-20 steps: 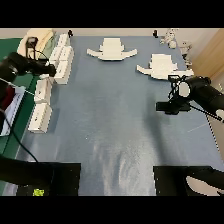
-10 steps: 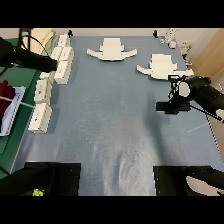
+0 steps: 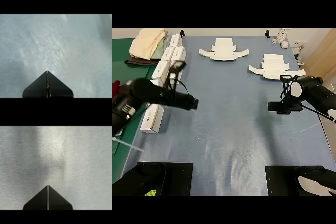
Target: Fold the box.
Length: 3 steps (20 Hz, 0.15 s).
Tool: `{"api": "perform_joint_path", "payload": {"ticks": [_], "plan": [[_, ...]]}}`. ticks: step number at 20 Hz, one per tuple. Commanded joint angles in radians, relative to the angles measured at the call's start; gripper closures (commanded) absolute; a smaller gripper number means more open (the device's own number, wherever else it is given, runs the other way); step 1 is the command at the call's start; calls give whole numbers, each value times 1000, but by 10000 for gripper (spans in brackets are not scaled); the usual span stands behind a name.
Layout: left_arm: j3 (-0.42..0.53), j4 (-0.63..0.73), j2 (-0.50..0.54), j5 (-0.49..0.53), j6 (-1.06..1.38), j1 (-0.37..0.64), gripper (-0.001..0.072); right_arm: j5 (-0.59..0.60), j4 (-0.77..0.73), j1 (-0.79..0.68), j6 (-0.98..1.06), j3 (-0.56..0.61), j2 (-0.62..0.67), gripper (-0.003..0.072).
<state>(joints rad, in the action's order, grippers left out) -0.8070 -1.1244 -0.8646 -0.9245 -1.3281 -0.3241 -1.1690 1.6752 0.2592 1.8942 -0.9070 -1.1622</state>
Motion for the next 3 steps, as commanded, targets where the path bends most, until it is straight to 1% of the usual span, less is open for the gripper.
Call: {"api": "perform_joint_path", "payload": {"ticks": [1, 3], "plan": [[72, 4, 22, 17, -30, -50, 691, 0, 0, 0, 0, -1, 0, 669], [73, 4, 23, 17, -30, -50, 691, 0, 0, 0, 0, -1, 0, 669]]}}
